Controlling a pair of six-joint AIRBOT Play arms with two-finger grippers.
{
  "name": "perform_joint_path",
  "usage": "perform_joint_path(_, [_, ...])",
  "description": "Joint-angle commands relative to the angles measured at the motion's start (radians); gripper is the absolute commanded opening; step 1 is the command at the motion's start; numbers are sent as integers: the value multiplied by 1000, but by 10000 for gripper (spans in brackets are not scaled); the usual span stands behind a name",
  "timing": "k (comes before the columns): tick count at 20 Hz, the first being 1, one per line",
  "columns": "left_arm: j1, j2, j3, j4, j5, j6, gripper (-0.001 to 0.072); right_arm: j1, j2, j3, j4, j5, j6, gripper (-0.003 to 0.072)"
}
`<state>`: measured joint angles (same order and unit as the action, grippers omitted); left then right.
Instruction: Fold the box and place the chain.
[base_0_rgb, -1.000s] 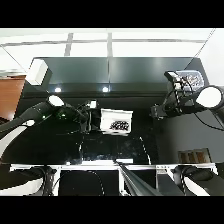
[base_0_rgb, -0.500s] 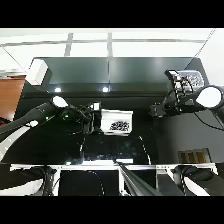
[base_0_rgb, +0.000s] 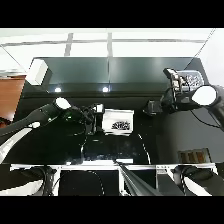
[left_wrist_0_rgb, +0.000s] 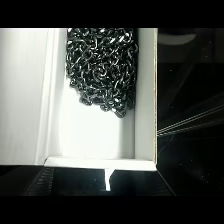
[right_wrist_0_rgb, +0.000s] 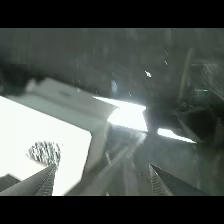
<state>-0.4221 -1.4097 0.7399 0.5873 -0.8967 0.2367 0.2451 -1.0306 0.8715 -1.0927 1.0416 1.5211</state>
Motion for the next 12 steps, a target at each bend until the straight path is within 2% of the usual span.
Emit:
perform_joint_path(1, [-8,1,1,2,8,-1,400,0,-86,3,136,-195,-64,667])
perform_joint_path(2, [-8,1,1,2,7,-2,398,4,-117,3,219,-230,-142,667])
perform_joint_path(4, [-8,1,1,2,9,-5,398,31,-167,2,321,-214,-338,666])
perform_joint_path(6, [-8,1,1,2,34,-33,398,61,-177,3,336,-127,-545,666])
perform_joint_path(9, [-8,2,1,2,57,-61,398,63,-177,6,332,14,-701,666])
perform_joint_path(12, [-12,2,1,3,37,-60,398,63,-177,6,339,48,-916,666])
